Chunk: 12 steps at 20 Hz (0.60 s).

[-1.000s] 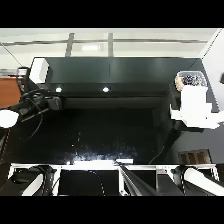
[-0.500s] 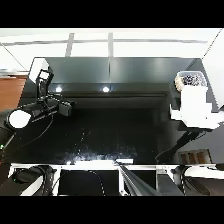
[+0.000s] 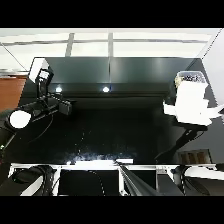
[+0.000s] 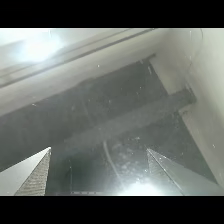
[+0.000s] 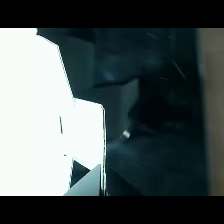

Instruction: Fold the box and place the chain.

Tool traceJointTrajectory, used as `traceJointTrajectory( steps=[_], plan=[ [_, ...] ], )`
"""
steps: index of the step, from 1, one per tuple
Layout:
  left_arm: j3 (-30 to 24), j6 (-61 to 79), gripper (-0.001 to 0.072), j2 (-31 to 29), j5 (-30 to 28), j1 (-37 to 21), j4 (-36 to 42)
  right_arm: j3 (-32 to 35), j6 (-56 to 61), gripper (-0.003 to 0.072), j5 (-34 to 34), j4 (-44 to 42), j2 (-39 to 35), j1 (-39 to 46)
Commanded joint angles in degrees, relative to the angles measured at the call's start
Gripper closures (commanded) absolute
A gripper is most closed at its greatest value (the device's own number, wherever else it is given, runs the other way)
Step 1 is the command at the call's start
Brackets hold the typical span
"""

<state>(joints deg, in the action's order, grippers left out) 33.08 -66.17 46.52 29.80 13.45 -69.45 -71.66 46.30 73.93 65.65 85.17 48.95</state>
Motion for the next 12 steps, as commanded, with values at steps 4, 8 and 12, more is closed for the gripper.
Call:
traceJointTrajectory(
  steps=[4,8,12],
  plan=[
    [0.04,-0.02,0.0001,0.02,-1.22,0.0,2.29,8.11,-4.37,0.0673,1.62,-18.36,-9.77,-1.88],
    [0.04,-0.04,0.0003,0.02,-2.62,0.0,4.76,17.2,-6.23,0.0673,2.6,-21.97,-16.87,-7.3],
    [0.04,-0.04,0.0003,0.04,-2.71,0.02,10.45,28.61,-10.73,0.0673,3.26,-35.12,-23.39,-13.75]
  ],
)
